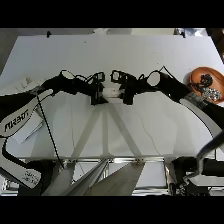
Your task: Fold the box and place the chain.
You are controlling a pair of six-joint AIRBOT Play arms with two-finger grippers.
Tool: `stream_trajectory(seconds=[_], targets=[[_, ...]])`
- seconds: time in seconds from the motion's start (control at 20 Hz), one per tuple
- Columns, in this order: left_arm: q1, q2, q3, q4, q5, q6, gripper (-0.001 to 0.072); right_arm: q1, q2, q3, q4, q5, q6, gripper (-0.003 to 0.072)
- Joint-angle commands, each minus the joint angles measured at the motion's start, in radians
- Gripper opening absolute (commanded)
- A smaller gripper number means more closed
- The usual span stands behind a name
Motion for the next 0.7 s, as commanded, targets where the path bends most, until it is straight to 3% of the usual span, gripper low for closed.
stream_trajectory(seconds=[0.0, 0.15, 0.25, 0.5, 0.6, 0.65], targets=[[0.0, 0.001, 0.0, -0.002, 0.005, -0.002, 0.0277, 0.001, 0.001, 0.0, 0.0, 0.034, 0.001, 0.0433], [0.0, 0.001, 0.0, -0.003, 0.005, -0.002, 0.0277, 0.001, 0.001, 0.0, 0.004, 0.047, 0.0, 0.0452], [0.0, 0.001, 0.0, -0.002, 0.005, -0.002, 0.0277, 0.001, 0.007, 0.0, 0.003, 0.043, 0.0, 0.0534], [0.0, 0.001, -0.001, -0.003, 0.005, -0.002, 0.0277, 0.001, 0.084, 0.0, 0.004, -0.026, 0.009, 0.0534], [0.0, 0.001, 0.0, -0.003, 0.005, -0.002, 0.0277, -0.002, 0.112, 0.0, 0.019, -0.069, 0.097, 0.0512], [0.0, 0.001, 0.0, -0.003, 0.005, -0.002, 0.0277, -0.011, 0.117, 0.0, 0.068, -0.075, 0.151, 0.0407]])
